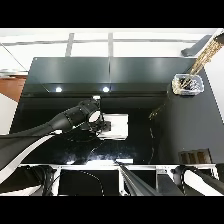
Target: Fold the box and place the chain.
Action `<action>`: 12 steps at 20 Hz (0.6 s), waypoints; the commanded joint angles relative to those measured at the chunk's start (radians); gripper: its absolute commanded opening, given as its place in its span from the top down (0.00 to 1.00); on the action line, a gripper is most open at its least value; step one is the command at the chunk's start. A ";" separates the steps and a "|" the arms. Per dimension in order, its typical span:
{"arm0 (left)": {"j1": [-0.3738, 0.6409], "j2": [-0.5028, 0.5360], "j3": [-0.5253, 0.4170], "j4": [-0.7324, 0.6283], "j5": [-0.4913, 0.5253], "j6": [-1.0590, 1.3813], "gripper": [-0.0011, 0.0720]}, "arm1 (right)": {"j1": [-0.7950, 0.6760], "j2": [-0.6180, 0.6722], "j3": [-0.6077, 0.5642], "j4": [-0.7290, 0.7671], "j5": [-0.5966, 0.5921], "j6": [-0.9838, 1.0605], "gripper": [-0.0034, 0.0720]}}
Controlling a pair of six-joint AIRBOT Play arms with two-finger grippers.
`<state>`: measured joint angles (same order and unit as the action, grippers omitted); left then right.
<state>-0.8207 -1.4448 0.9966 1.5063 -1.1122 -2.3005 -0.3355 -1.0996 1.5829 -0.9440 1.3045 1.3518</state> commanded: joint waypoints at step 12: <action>0.001 0.000 0.000 0.000 0.004 0.000 0.95 | 0.357 0.285 -0.438 0.060 0.148 -0.111 0.91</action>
<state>-0.8207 -1.4448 0.9966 1.5063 -1.1114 -2.3005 -0.0639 -0.8265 1.2400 -0.8906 1.4666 1.2480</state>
